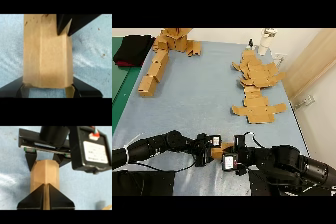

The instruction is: Fold the box.

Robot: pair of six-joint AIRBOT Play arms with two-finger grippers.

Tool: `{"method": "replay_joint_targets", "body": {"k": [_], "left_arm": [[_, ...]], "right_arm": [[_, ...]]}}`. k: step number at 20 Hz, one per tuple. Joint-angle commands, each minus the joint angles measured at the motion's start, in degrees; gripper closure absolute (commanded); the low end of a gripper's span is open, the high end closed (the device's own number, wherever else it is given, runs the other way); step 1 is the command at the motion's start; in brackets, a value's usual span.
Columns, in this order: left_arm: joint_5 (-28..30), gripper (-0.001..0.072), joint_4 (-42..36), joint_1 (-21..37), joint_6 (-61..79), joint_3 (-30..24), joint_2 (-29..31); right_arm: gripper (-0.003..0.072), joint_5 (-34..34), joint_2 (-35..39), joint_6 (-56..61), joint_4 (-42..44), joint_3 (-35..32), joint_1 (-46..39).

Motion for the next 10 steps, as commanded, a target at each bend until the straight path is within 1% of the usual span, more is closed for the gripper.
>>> {"method": "replay_joint_targets", "body": {"k": [1,10], "left_arm": [[0.0,0.0248,0.0,0.0,0.0,0.0,0.0],[0.0,0.0248,0.0,0.0,0.0,0.0,0.0]], "right_arm": [[0.0589,0.8,0.3,0.0,-1.3,0.1,0.0],[0.059,0.8,-0.6,0.0,-1.8,0.4,0.0]]}}
